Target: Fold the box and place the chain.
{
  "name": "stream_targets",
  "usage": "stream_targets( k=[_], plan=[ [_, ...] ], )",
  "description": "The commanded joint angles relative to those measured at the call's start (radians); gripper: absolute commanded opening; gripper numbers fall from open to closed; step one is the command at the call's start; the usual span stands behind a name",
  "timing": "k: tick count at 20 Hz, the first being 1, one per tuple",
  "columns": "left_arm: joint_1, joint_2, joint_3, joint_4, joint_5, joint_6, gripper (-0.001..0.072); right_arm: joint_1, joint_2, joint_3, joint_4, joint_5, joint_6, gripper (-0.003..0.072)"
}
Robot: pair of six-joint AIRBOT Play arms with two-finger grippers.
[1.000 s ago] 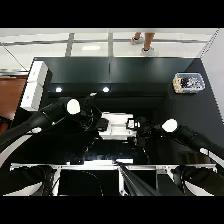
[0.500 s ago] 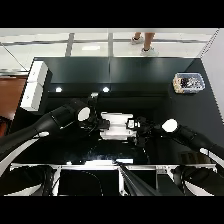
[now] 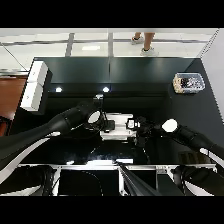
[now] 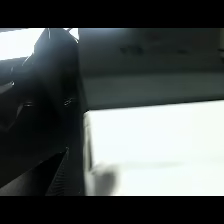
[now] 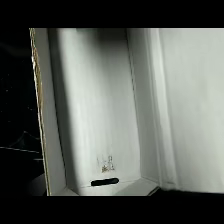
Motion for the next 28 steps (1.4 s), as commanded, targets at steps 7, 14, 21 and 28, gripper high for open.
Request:
stream_targets(
  k=[7,14,21,28],
  plan=[
    [-0.008,-0.061,0.038,-0.013,-0.052,-0.029,0.0198,0.001,0.000,0.000,0.000,0.000,0.000,0.0479],
    [-0.008,-0.061,0.039,-0.021,-0.041,-0.034,0.0036,0.001,0.000,0.000,0.000,0.000,0.000,0.0480],
    [-0.007,-0.060,0.041,-0.018,-0.061,-0.034,0.0372,0.001,0.000,0.000,0.000,0.000,0.000,0.0480],
    [-0.007,-0.060,0.041,-0.013,-0.059,-0.033,0.0029,0.001,0.000,0.000,0.000,0.000,0.000,0.0480]
  ],
)
